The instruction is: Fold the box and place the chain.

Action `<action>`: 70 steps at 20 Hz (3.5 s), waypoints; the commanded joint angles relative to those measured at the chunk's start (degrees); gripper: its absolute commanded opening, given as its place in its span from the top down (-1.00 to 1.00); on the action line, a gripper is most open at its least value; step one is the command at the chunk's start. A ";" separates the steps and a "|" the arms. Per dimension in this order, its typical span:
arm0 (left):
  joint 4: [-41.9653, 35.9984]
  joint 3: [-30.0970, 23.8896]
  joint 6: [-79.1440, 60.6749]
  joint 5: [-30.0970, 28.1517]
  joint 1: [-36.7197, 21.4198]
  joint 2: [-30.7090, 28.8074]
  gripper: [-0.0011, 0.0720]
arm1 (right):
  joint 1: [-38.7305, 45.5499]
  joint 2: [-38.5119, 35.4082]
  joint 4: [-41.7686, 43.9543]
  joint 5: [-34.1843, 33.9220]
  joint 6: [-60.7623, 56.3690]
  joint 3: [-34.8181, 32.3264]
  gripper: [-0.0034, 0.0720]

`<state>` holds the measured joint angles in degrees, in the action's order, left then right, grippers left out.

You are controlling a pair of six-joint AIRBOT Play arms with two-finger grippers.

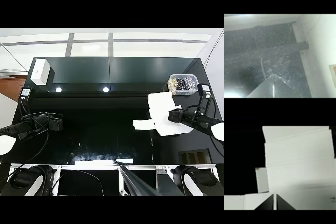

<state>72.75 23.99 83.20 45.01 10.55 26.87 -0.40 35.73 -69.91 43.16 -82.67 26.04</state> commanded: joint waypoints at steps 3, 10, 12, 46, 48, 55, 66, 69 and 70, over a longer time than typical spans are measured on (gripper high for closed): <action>0.02 -0.02 -0.02 -0.02 0.04 -0.04 0.90 | 1.53 0.02 -1.53 -7.10 -4.39 1.20 -0.98; -0.09 -0.02 -0.02 -4.76 0.04 -0.04 0.90 | 41.51 10.69 -20.17 3.43 -14.95 14.27 -0.98; -0.09 -0.02 -0.02 -4.85 0.04 -0.04 0.90 | 52.96 19.21 -9.53 8.39 -7.65 17.99 -0.98; -1.68 -0.02 -0.02 -4.35 0.07 -0.04 0.89 | 39.36 47.21 20.61 48.30 33.88 34.53 0.76; -1.68 -0.02 -0.02 -4.33 0.07 -0.04 0.89 | 35.71 41.53 21.70 46.31 33.81 30.77 0.76; -1.92 -0.13 -0.02 -6.12 0.07 0.02 0.89 | 17.97 24.63 35.98 32.11 31.34 11.52 0.79; -9.25 -0.11 4.15 -6.21 -0.24 9.88 0.59 | -28.35 17.40 36.68 -11.80 30.21 -1.81 0.80; -12.55 0.96 6.19 0.35 -2.38 17.31 -0.78 | -28.70 17.40 36.63 -10.14 30.21 -1.81 0.79; -16.15 1.81 0.96 5.05 -3.54 20.17 -0.76 | -28.70 17.40 36.65 -9.77 30.18 -1.81 0.79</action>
<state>62.08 24.60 87.39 42.04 8.88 40.75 -26.57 53.28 -33.23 36.18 -52.49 24.62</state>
